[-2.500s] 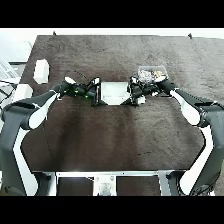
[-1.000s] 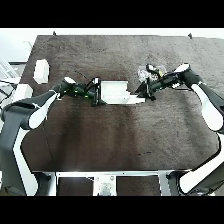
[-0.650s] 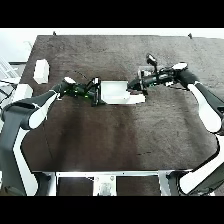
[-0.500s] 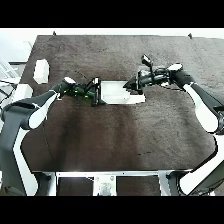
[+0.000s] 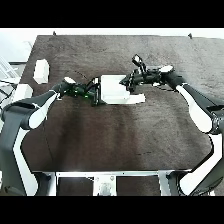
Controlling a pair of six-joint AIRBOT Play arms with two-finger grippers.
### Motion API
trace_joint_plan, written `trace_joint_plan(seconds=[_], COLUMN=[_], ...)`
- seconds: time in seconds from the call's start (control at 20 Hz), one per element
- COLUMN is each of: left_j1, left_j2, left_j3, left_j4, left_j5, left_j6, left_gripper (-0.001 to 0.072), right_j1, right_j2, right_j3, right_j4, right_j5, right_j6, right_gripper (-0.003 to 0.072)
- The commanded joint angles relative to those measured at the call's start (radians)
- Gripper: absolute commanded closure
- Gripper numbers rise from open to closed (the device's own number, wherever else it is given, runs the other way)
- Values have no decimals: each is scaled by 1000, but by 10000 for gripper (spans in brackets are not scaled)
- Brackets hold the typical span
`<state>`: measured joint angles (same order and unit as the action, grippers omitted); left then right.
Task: Fold the box and place the chain.
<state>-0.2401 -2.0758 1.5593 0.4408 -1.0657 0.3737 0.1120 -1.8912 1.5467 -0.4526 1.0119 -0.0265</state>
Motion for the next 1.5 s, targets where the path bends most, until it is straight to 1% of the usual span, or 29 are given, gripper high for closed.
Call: trace_joint_plan(seconds=[0.0, 0.4, 0.6, 0.75, 0.95, 1.05, 1.15, 1.25, 1.3, 1.35, 1.4, 1.45], left_j1=[0, 0, 0, 0, 0, 0, 0, 0, 0, 0, 0, 0], left_j2=[0, 0, 0, 0, 0, 0, 0, 0, 0, 0, 0, 0], left_j3=[0, 0, 0, 0, 0, 0, 0, 0, 0, 0, 0, 0], left_j4=[1, 1, 1, 1, 0, 1, 0, 0, 1, 1, 0, 1], left_j5=[0, 1, 2, 3, 3, 3, 6, 10, 10, 10, 10, 10], left_j6=[1, 1, 1, 1, 1, 2, 2, 1, 2, 1, 1, 2], left_gripper=[238, 237, 238, 238, 238, 238, 238, 238, 237, 237, 238, 238], right_j1=[7, 23, 26, 22, 21, 21, 17, 2, -11, -26, -40, -53], right_j2=[-8, -71, -77, -66, 26, 97, 190, 281, 315, 336, 341, 337], right_j3=[3, 16, 19, 45, 50, 38, -14, -91, -128, -164, -188, -209], right_j4=[-15, -42, -47, -47, -60, -130, -208, -269, -292, -301, -312, -332], right_j5=[-81, -80, -80, -77, -76, -50, -34, -34, -33, -31, -23, -15], right_j6=[9, 27, 15, 14, -30, -29, -29, -26, -26, -26, -27, -27], right_gripper=[676, 676, 676, 675, 677, 676, 677, 675, 654, 456, 195, 78])
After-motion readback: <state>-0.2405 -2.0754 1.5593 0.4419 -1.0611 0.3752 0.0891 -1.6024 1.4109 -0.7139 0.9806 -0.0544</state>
